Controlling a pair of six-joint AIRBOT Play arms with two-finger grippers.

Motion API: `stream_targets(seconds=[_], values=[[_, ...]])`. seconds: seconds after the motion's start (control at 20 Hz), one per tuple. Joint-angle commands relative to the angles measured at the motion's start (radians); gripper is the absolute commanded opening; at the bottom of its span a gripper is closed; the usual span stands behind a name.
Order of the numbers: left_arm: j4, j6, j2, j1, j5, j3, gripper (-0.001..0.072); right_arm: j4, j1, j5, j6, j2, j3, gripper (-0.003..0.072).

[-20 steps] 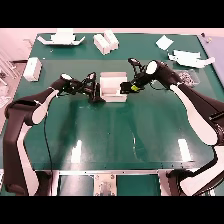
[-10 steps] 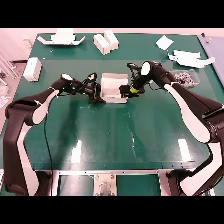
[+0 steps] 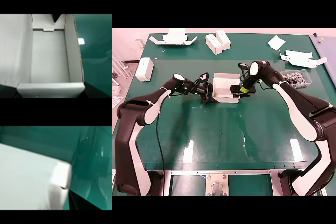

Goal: Fold the box and place the chain.

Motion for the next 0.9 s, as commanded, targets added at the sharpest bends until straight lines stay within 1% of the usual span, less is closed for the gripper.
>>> stream_targets(seconds=[0.0,0.1,0.3,0.35,0.5,0.6,0.7,0.75,0.8,0.85], values=[[0.001,0.000,0.000,0.000,-0.002,0.000,0.0398,-0.008,0.022,0.058,0.008,-0.067,0.098,0.0363],[0.001,0.000,0.000,0.000,-0.003,0.000,0.0398,-0.026,0.026,0.129,0.012,-0.101,0.134,0.0362],[0.001,0.000,0.000,0.000,-0.002,0.000,0.0398,-0.070,0.027,0.150,0.029,-0.104,0.144,0.0347],[0.001,0.000,0.000,0.000,-0.002,0.000,0.0398,-0.077,0.027,0.151,0.029,-0.104,0.147,0.0316],[0.001,0.001,0.000,0.000,-0.002,0.000,0.0398,-0.082,0.027,0.152,0.029,-0.105,0.157,0.0284],[0.001,0.001,0.000,0.000,-0.002,0.000,0.0398,-0.094,0.027,0.156,0.031,-0.105,0.159,0.0249],[0.001,0.000,0.000,0.000,-0.003,0.000,0.0398,-0.096,0.027,0.156,0.037,-0.105,0.159,0.0131],[0.001,0.000,0.000,0.000,-0.003,0.000,0.0398,-0.096,0.027,0.157,0.037,-0.105,0.159,0.0110],[0.001,0.000,0.000,0.000,-0.003,0.000,0.0398,-0.098,0.027,0.157,0.037,-0.105,0.159,0.0061],[0.001,0.000,0.000,0.000,-0.002,0.000,0.0398,-0.098,0.027,0.158,0.037,-0.105,0.159,0.0037]])
